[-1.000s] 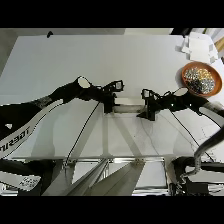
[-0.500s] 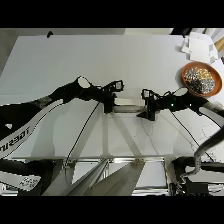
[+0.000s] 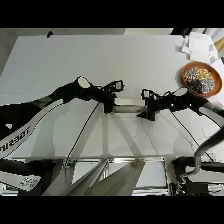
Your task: Fold the box and place the chain.
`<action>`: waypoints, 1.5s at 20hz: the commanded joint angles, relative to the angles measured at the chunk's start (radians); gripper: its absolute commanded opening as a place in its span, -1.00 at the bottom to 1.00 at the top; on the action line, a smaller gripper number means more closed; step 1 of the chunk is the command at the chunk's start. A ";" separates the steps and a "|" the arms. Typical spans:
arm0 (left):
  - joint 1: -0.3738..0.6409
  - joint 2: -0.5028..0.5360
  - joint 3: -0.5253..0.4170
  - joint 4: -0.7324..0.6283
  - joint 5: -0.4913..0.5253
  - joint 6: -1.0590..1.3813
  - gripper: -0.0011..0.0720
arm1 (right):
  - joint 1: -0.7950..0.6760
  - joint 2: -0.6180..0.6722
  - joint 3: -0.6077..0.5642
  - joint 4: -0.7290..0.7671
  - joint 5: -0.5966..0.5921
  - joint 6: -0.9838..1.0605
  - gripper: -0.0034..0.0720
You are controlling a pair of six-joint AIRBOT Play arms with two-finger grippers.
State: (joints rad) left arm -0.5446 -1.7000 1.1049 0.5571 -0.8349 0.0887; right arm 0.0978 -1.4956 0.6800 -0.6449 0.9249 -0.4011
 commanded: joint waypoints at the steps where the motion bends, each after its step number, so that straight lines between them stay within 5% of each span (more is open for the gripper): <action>1: 0.000 0.000 0.000 -0.004 -0.010 -0.002 -0.74 | 0.001 0.000 0.000 -0.002 0.002 0.000 0.57; 9: 0.001 0.002 0.000 -0.006 -0.033 -0.003 -0.61 | 0.001 0.000 0.000 -0.001 0.002 0.000 0.57; 13: 0.002 0.003 0.000 -0.005 -0.033 -0.003 0.59 | 0.001 0.000 0.000 -0.002 0.002 0.000 0.57; 16: 0.002 0.010 0.000 0.048 -0.037 -0.003 0.93 | 0.001 0.000 0.000 -0.002 0.002 0.000 0.57; 26: 0.016 0.182 0.000 0.322 -0.056 -0.188 0.82 | 0.001 0.000 0.000 -0.002 0.002 0.000 0.57; 30: 0.008 0.231 0.000 0.385 -0.126 -0.228 -0.48 | 0.001 0.000 0.000 -0.002 0.002 0.000 0.57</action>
State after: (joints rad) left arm -0.5320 -1.5040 1.1046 0.8841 -0.9150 -0.1013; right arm 0.0978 -1.4956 0.6800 -0.6464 0.9268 -0.4004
